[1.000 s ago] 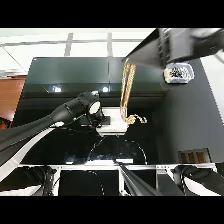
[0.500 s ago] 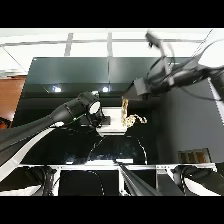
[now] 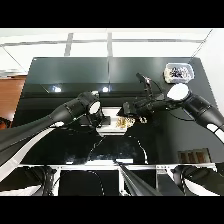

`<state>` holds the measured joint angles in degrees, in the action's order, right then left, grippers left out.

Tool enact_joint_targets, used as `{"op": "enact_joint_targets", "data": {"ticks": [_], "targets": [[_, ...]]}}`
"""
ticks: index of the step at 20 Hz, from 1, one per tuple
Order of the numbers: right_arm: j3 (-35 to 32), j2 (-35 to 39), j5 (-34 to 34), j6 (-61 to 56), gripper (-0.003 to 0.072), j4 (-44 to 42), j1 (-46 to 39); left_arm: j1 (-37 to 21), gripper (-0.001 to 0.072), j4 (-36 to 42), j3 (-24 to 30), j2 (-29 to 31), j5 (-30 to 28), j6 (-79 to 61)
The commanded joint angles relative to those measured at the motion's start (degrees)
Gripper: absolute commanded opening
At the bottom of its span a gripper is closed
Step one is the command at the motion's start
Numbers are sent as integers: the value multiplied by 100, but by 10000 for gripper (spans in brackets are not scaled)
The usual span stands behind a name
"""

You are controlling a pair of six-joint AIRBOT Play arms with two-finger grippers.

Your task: Fold the box and place the chain.

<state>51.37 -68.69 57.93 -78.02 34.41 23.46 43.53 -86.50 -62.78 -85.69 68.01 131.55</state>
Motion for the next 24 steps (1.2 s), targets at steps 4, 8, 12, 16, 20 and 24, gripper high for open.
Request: {"op": "enact_joint_targets", "data": {"ticks": [4, 8, 12, 16, 20, 24], "targets": [[-70, 398, 424, 387, 441, 763, -839, -2, 27, 0, -2, 0, 0, 0], [-595, 787, 125, 1438, 441, 2754, -1069, -2, 27, -2, -2, 0, -7, 0], [-1751, 780, -1499, 3187, 720, 2275, -896, -2, 27, 0, -2, 0, 0, 0], [-2009, 680, -2446, 5923, 720, 1853, -79, -2, 27, 2, -2, 0, 0, 0], [-1917, -55, -2120, 9025, 720, -103, -72, -2, 27, 13, -2, 0, 0, 2], [-1805, -398, -2044, 9541, 720, -431, -72, -2, 27, 15, -2, 0, -2, 0]]}}
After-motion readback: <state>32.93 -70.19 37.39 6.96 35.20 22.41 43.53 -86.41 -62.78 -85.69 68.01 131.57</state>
